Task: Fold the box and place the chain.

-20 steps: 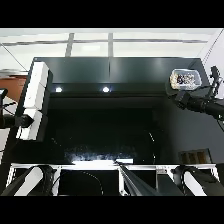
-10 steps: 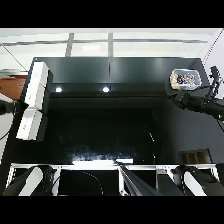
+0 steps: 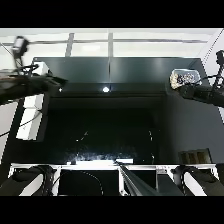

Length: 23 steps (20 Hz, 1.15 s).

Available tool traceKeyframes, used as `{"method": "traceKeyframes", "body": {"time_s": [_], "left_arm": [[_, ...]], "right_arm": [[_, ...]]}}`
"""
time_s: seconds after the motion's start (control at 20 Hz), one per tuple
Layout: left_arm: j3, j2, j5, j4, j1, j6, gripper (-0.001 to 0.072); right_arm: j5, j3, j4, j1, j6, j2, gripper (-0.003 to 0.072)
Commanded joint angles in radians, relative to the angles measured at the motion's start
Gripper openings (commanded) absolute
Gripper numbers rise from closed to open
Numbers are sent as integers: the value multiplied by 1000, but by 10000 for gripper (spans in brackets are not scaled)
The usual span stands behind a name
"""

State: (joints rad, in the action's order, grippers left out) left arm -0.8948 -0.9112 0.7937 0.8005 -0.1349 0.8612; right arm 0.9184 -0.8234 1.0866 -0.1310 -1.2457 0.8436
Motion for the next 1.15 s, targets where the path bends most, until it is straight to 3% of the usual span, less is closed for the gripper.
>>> {"method": "traceKeyframes", "body": {"time_s": [0.0, 0.25, 0.5, 1.1], "left_arm": [[-5, -66, -160, 29, -158, 91, 31], [-6, -136, -119, 60, -145, 115, 31], [-5, -136, -126, 214, -145, 207, 30], [-6, -136, -139, 220, -145, 206, 32]], "right_arm": [[6, 5, 280, 14, -68, 2, 41], [-29, 47, 301, 14, -67, 2, 41], [-29, 47, 302, 14, -67, 2, 41], [-29, 47, 302, 14, -67, 2, 41]]}}
